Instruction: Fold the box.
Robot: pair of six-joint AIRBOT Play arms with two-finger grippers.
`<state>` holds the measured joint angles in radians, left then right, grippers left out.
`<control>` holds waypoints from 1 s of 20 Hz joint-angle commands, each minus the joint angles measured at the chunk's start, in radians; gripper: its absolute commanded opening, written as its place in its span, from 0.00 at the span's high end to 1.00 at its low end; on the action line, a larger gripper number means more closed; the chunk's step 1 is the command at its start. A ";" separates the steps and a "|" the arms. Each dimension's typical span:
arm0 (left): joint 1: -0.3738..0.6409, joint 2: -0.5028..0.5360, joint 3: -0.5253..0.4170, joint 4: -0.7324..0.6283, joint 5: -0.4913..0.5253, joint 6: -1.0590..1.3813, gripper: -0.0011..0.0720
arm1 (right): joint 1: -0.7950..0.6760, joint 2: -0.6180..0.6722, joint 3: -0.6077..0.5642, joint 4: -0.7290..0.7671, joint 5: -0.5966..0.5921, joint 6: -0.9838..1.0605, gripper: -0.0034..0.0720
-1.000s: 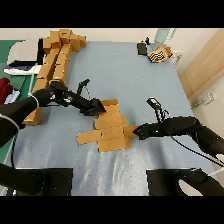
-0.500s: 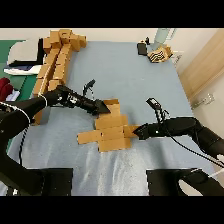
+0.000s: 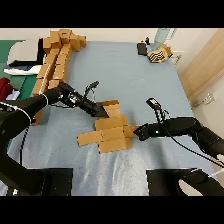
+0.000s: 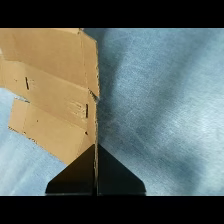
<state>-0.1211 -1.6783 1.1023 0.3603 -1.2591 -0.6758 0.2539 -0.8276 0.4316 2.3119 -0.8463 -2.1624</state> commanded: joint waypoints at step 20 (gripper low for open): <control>-0.158 0.074 0.093 0.109 0.048 0.251 0.97 | -0.136 0.000 0.184 -0.332 -0.002 0.370 0.33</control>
<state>-0.2169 -1.6405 1.1904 0.4442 -1.2709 -0.5331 0.1802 -0.8276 0.5285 2.1475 -0.8177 -1.9755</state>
